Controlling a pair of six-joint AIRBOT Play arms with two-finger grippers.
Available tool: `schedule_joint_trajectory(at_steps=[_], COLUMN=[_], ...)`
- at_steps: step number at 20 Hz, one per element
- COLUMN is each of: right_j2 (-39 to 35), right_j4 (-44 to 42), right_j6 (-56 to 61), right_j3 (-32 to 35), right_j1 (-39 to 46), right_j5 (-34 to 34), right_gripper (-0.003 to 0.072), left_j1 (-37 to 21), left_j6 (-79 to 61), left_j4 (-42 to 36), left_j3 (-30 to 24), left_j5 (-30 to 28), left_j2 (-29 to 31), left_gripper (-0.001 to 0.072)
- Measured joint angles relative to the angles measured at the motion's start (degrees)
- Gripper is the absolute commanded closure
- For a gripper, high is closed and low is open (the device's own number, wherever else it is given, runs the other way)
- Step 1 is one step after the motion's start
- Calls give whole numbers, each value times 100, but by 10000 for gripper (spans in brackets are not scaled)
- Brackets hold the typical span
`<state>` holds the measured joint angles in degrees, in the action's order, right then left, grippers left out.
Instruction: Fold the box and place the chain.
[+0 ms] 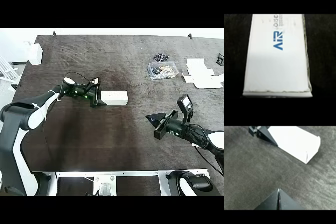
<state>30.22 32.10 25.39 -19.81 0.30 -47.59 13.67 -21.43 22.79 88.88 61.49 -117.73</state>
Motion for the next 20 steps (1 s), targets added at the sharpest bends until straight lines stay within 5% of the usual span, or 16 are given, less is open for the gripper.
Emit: schedule_joint_trajectory(at_steps=[7,14,20], right_j2=[-52,-52,-52], right_j4=[9,13,13], right_j6=[7,13,13], right_j3=[87,94,94], right_j1=[57,57,57], right_j5=[7,7,7], right_gripper=[672,672,671], left_j1=[-533,-1882,-3204], left_j6=[1569,3418,4527], left_j4=[378,1143,1259], left_j3=[-129,-1657,-2959], left_j5=[-177,-2468,-3412], left_j2=[1421,3718,4063], left_gripper=[697,693,693])
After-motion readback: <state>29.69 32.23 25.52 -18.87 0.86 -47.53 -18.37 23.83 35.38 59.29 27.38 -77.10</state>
